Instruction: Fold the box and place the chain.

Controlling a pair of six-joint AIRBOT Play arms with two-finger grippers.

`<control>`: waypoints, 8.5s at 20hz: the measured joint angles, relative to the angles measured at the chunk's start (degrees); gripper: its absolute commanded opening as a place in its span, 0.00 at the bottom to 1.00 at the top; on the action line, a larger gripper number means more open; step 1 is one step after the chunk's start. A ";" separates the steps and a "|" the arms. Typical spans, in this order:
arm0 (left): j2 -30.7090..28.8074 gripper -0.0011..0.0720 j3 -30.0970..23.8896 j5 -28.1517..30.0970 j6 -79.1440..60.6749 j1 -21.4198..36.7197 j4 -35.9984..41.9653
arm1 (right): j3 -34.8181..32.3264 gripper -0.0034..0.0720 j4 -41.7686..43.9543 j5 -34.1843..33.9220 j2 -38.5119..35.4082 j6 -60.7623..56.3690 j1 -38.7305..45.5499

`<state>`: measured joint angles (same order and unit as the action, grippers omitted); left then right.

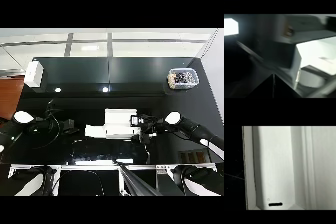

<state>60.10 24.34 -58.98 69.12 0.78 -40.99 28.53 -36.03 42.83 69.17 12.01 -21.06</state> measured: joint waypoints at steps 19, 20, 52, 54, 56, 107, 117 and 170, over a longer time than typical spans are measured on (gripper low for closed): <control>12.07 0.05 4.59 4.17 -6.88 -15.96 13.66 | 0.00 0.27 0.00 0.02 0.00 0.00 0.00; 12.07 0.05 5.01 3.65 -7.13 -16.11 13.62 | 0.00 0.27 0.00 0.02 0.00 0.00 0.00; 12.11 0.56 17.97 8.37 11.08 -32.00 -0.04 | 0.00 0.27 0.00 0.02 0.00 0.02 0.00; 12.11 0.56 18.05 9.60 13.20 -32.70 -1.70 | 0.00 0.27 0.00 0.02 0.00 0.00 0.00; 12.13 0.56 18.12 10.32 14.78 -33.18 -2.78 | 0.00 0.27 0.00 0.02 0.00 0.02 0.00; 28.17 0.29 40.13 -4.90 69.07 -51.82 -43.23 | 0.00 0.27 0.00 0.00 0.00 0.02 0.00; 28.39 0.09 40.11 -4.66 68.85 -51.98 -42.84 | 0.02 0.27 -0.02 0.02 0.00 0.00 0.00; 28.44 0.05 40.22 -5.97 66.47 -51.80 -42.80 | 1.88 0.74 -13.86 6.88 -9.22 -10.32 0.02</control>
<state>88.53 64.55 -64.95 135.59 -51.03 -83.79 30.41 -49.89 49.71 59.94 1.69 -21.04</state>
